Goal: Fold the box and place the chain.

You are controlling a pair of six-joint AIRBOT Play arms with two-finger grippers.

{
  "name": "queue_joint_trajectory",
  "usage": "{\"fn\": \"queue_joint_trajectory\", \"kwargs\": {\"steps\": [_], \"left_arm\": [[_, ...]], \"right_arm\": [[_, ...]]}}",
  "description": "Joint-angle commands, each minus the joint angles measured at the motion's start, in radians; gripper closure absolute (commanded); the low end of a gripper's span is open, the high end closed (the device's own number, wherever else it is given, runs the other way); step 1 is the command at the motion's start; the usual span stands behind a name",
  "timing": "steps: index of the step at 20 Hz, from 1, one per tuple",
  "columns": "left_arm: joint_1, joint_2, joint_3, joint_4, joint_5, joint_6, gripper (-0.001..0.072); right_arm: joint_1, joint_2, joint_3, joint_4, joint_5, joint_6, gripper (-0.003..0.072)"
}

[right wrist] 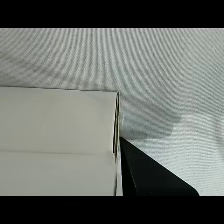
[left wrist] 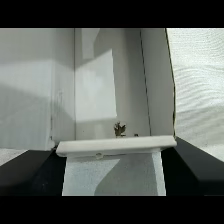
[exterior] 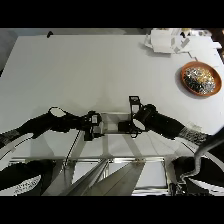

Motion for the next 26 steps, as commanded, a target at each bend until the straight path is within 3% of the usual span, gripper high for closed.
{"fn": "queue_joint_trajectory", "kwargs": {"steps": [1,6,9,15,17,19,22,26], "left_arm": [[0.0,0.0,0.0,-0.002,0.001,0.0,0.0573],[0.0,0.0,0.001,-0.002,0.002,0.0,0.0573],[0.0,0.0,0.0,-0.002,0.002,0.0,0.0573],[0.0,0.0,0.0,-0.002,0.001,0.0,0.0573],[0.0,0.0,0.0,-0.002,0.001,0.0,0.0573],[0.0,0.0,0.0,-0.002,0.002,0.0,0.0573],[0.0,0.0,0.001,-0.002,0.002,0.0,0.0573],[0.0,0.0,0.0,-0.002,0.002,0.0,0.0573]], "right_arm": [[0.001,0.002,0.003,-0.019,0.016,-0.002,0.0443],[0.001,0.002,0.057,-0.072,0.107,-0.011,0.044],[0.001,0.009,0.061,-0.071,0.121,-0.011,0.0359],[-0.002,0.031,0.061,-0.072,0.112,-0.027,0.0368],[-0.002,0.031,0.06,-0.072,0.1,-0.03,0.0448],[-0.002,0.031,0.06,-0.066,0.085,-0.061,0.0579],[-0.002,0.03,0.06,-0.056,0.068,-0.064,0.0587],[-0.002,0.029,0.06,-0.043,0.066,-0.064,0.0665]]}}
